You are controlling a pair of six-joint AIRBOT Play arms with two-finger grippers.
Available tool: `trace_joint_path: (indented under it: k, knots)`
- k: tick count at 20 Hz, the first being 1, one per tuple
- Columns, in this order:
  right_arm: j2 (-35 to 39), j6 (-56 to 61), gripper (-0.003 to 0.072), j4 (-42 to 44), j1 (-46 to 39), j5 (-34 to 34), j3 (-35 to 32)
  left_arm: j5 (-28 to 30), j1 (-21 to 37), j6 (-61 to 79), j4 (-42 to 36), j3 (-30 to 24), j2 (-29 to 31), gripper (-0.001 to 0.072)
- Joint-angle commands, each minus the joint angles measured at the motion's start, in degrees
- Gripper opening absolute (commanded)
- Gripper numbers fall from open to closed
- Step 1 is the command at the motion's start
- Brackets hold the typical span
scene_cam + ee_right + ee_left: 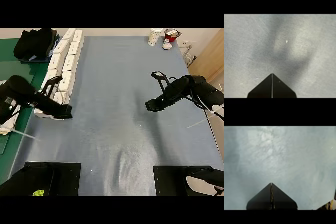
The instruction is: Fold the box.
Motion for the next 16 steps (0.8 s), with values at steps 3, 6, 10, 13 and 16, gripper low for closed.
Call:
trace_joint_path:
  k: [3, 6, 10, 13, 16]
  knots:
    - [-0.02, 0.0, 0.0007, 0.0, -0.02, 0.0, 0.04, 11.26, -9.2, -0.76, -2.99, 6.21, -10.49, 0.0012]
    - [-0.02, 0.0, 0.0007, 0.0, -0.02, 0.0, 0.04, 13.0, -9.42, -0.79, -2.97, 6.21, -11.19, 0.0012]
    - [-0.02, 0.0, 0.0007, 0.0, -0.02, 0.0, 0.04, 12.94, -9.38, -0.79, -3.06, 6.19, -11.13, 0.0012]
    - [-0.02, 0.0, 0.0007, 0.0, -0.02, 0.0, 0.04, 12.94, -9.38, -0.79, -3.06, 6.19, -11.13, 0.0012]
    - [-0.02, 0.0, 0.0007, 0.0, -0.02, 0.0, 0.04, 12.94, -9.38, -0.79, -3.06, 6.19, -11.13, 0.0012]
